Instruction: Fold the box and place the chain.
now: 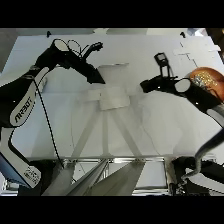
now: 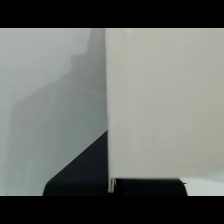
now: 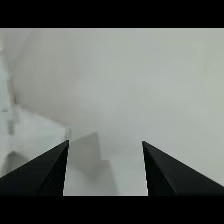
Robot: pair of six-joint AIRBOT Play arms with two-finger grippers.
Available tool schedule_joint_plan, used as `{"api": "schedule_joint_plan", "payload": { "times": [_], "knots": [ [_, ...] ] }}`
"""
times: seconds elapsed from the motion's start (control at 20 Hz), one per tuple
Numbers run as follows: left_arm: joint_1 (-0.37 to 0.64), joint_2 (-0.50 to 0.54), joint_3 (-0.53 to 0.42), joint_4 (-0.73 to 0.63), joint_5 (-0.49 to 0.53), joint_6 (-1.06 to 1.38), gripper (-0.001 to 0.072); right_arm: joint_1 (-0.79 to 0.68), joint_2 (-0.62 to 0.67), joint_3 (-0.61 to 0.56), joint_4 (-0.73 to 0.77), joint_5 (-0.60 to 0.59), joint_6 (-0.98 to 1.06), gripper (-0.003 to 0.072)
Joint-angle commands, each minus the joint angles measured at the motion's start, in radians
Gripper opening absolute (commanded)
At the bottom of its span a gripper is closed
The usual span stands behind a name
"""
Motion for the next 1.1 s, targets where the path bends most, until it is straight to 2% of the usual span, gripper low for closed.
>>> {"api": "schedule_joint_plan", "payload": {
  "times": [0.0,0.3,0.4,0.6,0.7,0.9,1.05],
  "knots": [
    [-0.003,0.058,0.0,0.004,-0.04,0.008,-0.0001,-0.087,0.093,0.0,-0.144,-0.009,0.074,0.0508],
    [-0.073,0.136,-0.001,0.107,-0.054,0.03,-0.0002,-0.171,0.103,0.0,-0.145,-0.06,0.074,0.0509],
    [-0.095,0.145,-0.008,0.077,-0.076,0.033,-0.0002,-0.171,0.103,0.0,-0.145,-0.06,0.074,0.0509],
    [-0.106,0.143,-0.061,-0.074,-0.122,0.081,-0.0001,-0.171,0.103,0.0,-0.144,-0.06,0.074,0.0509],
    [-0.111,0.143,-0.124,-0.081,-0.09,0.141,-0.0001,-0.171,0.103,0.0,-0.145,-0.06,0.074,0.0509],
    [-0.105,0.109,-0.266,-0.091,0.04,0.206,-0.0001,-0.171,0.103,0.0,-0.144,-0.06,0.074,0.0509],
    [-0.085,0.013,-0.273,-0.098,0.047,0.206,0.0001,-0.171,0.103,0.0,-0.144,-0.06,0.074,0.0509]
  ]
}}
